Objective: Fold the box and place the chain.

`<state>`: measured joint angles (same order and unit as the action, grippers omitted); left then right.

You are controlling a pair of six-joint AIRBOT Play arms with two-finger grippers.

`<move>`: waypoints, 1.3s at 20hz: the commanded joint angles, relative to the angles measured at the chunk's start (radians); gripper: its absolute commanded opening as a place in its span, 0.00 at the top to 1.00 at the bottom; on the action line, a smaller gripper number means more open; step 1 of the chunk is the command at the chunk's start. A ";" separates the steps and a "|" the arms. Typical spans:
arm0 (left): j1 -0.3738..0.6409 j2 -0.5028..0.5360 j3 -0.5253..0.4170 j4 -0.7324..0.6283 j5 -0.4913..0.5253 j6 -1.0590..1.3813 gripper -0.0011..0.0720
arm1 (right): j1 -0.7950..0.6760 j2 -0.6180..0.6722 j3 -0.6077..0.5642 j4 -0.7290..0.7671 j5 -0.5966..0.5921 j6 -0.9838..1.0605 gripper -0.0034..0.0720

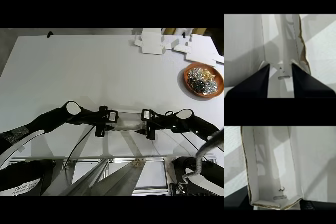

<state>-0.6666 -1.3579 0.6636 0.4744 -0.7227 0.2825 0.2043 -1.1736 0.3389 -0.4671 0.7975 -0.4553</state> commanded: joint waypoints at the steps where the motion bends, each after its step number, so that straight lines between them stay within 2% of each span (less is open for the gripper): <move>1: -0.008 -0.006 0.000 -0.016 0.002 0.005 0.49 | 0.000 0.000 0.000 0.001 0.000 0.002 0.56; 4: -0.007 -0.001 0.000 -0.006 0.000 -0.001 0.50 | 0.000 0.000 0.000 0.001 0.000 0.002 0.56; 6: -0.005 0.028 0.000 0.047 -0.001 -0.082 0.51 | 0.000 0.000 0.000 0.001 0.000 0.002 0.56; 10: 0.051 0.157 0.000 0.269 -0.111 -0.486 0.51 | 0.000 0.000 0.000 0.001 0.000 0.002 0.56; 11: 0.072 0.192 0.000 0.316 -0.143 -0.561 0.55 | 0.000 0.000 0.000 0.001 0.000 0.002 0.56; 13: 0.118 0.262 0.000 0.386 -0.207 -0.681 0.71 | 0.000 0.000 0.000 0.001 0.000 0.002 0.56; 17: 0.205 0.366 0.000 0.452 -0.286 -0.901 0.71 | 0.000 0.000 0.000 0.001 0.000 0.002 0.56; 18: 0.223 0.379 0.000 0.473 -0.289 -0.985 0.76 | 0.000 0.000 0.000 0.001 0.000 0.002 0.56; 19: 0.237 0.385 0.000 0.489 -0.288 -1.073 0.95 | 0.000 0.000 0.000 0.001 0.000 0.002 0.56; 21: 0.257 0.377 -0.011 0.486 -0.277 -1.217 0.98 | 0.000 0.000 0.000 0.001 0.000 0.002 0.56; 23: 0.257 0.359 -0.051 0.444 -0.217 -1.337 0.98 | 0.000 0.000 0.000 0.001 0.000 0.002 0.56; 26: 0.256 0.303 -0.102 0.391 -0.161 -1.388 0.98 | 0.000 0.000 0.000 0.001 0.000 0.002 0.56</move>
<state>-0.4183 -1.0214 0.5976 0.9016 -0.9360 -0.9749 0.2043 -1.1736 0.3389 -0.4667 0.7971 -0.4534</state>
